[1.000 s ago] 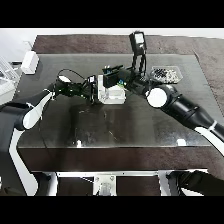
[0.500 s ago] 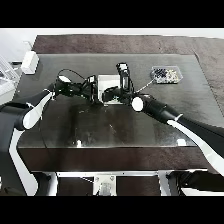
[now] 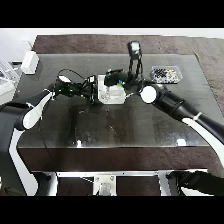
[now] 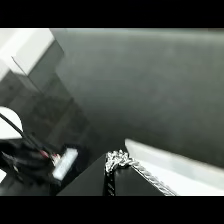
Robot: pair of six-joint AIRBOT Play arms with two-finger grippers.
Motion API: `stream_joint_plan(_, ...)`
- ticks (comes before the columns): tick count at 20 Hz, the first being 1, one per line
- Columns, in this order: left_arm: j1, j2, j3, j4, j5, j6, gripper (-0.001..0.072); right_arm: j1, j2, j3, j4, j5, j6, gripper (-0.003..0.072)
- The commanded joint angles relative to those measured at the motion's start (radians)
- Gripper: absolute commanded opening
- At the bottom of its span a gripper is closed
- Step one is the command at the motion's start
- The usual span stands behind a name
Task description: Fold the box and place the chain.
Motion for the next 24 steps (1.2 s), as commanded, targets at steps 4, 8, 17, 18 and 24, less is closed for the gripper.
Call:
stream_joint_plan(4, 0.001, 0.000, 0.000, 0.000, 0.000, 0.000, 0.0408, -0.031, 0.043, 0.079, -0.027, -0.013, -0.066, 0.0009)
stream_joint_plan(8, 0.001, 0.000, 0.000, 0.000, 0.000, 0.000, 0.0408, -0.033, 0.042, 0.026, -0.023, -0.011, -0.052, 0.0009)
stream_joint_plan(17, 0.001, 0.000, 0.000, 0.000, 0.000, 0.000, 0.0408, -0.033, -0.078, -0.119, -0.023, -0.014, 0.001, 0.0009)
stream_joint_plan(18, 0.001, 0.000, 0.000, 0.000, 0.000, 0.000, 0.0408, -0.033, -0.117, -0.118, -0.023, -0.015, 0.024, 0.0010)
stream_joint_plan(24, 0.001, 0.000, 0.000, 0.000, 0.000, 0.000, 0.0408, -0.033, -0.198, -0.117, -0.023, -0.024, 0.050, 0.0563)
